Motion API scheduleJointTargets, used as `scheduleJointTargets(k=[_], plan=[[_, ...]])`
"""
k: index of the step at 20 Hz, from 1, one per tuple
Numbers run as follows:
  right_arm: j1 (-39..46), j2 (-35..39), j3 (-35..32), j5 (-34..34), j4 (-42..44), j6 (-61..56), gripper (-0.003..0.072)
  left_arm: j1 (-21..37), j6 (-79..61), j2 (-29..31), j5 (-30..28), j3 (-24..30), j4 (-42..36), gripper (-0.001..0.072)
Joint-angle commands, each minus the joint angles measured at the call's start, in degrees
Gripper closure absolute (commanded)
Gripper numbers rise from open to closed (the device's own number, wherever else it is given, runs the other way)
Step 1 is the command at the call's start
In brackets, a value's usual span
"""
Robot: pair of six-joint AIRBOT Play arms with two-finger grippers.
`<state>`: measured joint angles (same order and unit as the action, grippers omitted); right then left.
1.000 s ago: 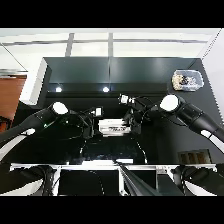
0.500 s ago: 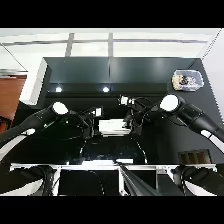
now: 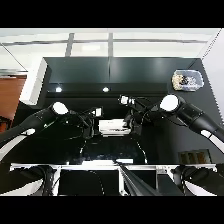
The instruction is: Fold the box and place the chain.
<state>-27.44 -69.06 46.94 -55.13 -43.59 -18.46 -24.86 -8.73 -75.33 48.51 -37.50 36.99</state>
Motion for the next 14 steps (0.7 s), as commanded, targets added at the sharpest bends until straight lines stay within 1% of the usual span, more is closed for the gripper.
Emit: scheduleJointTargets(k=[1,9,10,11,14], plan=[[-0.1,-0.1,0.0,-0.2,0.0,-0.2,0.0405,0.0,0.0,0.0,0.0,0.0,0.0,0.0312],[-0.9,-0.1,0.0,-0.2,-1.3,-0.2,0.0406,0.0,0.0,0.0,0.0,0.0,0.0,0.0312],[-1.2,-0.1,0.0,0.0,-1.4,-0.2,0.0381,0.0,0.0,0.0,0.0,0.0,0.0,0.0312],[-1.3,-0.1,-0.2,0.3,-1.6,-0.2,0.03,0.0,0.0,0.0,0.0,0.0,0.0,0.0312],[-1.3,-0.1,-0.8,0.9,-1.6,-0.2,0.0312,0.0,0.0,0.0,0.0,0.0,0.0,0.0312]])
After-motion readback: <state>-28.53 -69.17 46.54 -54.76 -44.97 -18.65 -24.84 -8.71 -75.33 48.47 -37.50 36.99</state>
